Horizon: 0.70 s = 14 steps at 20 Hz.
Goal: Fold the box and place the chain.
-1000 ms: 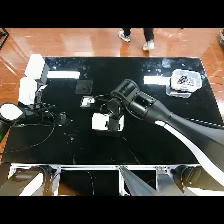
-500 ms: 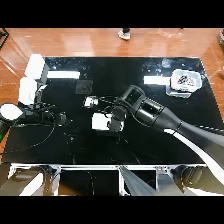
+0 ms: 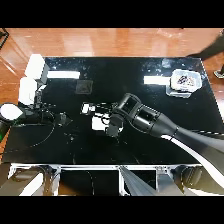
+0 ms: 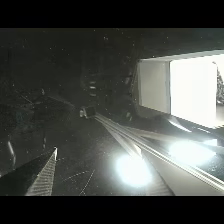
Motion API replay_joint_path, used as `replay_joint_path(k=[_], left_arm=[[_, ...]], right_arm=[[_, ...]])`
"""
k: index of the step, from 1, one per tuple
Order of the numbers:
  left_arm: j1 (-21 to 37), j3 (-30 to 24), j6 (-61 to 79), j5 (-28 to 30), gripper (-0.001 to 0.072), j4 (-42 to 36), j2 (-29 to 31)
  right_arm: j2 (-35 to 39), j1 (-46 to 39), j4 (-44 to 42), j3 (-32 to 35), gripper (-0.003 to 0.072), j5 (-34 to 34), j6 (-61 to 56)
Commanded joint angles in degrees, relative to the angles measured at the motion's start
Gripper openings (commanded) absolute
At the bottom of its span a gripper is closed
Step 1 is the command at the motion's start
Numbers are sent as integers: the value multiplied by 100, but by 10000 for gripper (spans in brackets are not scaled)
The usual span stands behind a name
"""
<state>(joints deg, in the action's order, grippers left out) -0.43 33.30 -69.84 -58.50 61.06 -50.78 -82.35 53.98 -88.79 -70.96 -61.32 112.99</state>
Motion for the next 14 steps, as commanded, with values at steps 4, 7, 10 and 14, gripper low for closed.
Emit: replay_joint_path(k=[4, 7, 10, 14], left_arm=[[4, 0, 2, 2, 619, 2, -4], [4, 0, 2, 4, 619, 2, -4], [4, 0, 0, -2, 619, 0, -4], [4, 0, 2, -2, 620, 0, -4]], right_arm=[[-61, 50, 592, 31, 712, 129, -352], [-118, 55, 584, 28, 711, 223, -354], [-260, 57, 479, 28, 711, 216, -354], [-264, 127, 474, 24, 315, 138, -326]])
